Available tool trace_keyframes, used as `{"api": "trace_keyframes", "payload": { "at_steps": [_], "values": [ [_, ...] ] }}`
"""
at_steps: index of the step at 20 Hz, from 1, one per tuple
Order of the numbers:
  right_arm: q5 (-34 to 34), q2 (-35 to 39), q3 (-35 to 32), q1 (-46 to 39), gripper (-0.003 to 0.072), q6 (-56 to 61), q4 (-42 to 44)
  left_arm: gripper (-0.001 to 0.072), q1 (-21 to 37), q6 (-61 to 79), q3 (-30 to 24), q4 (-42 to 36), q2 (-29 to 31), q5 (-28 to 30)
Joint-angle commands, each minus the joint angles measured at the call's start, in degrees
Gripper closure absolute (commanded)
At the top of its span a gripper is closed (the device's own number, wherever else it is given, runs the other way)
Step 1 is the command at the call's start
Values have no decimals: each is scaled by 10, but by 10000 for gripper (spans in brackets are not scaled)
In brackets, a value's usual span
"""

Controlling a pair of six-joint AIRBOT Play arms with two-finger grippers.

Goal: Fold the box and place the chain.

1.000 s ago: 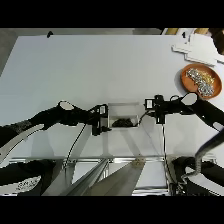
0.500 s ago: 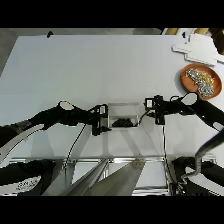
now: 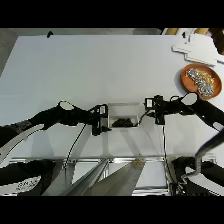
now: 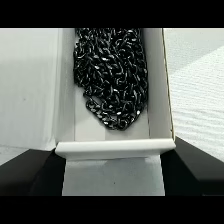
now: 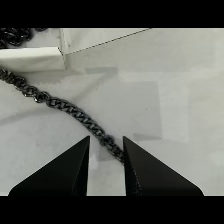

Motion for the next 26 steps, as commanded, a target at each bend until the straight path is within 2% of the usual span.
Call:
{"api": "trace_keyframes", "payload": {
  "at_steps": [1,17,26],
  "values": [
    [0,0,0,0,448,0,0,697,0,0,0,0,0,0],
    [2,0,0,0,448,0,-1,697,0,0,0,0,0,0],
    [-3,0,0,0,446,0,-38,697,0,0,0,0,0,0]
  ]
}}
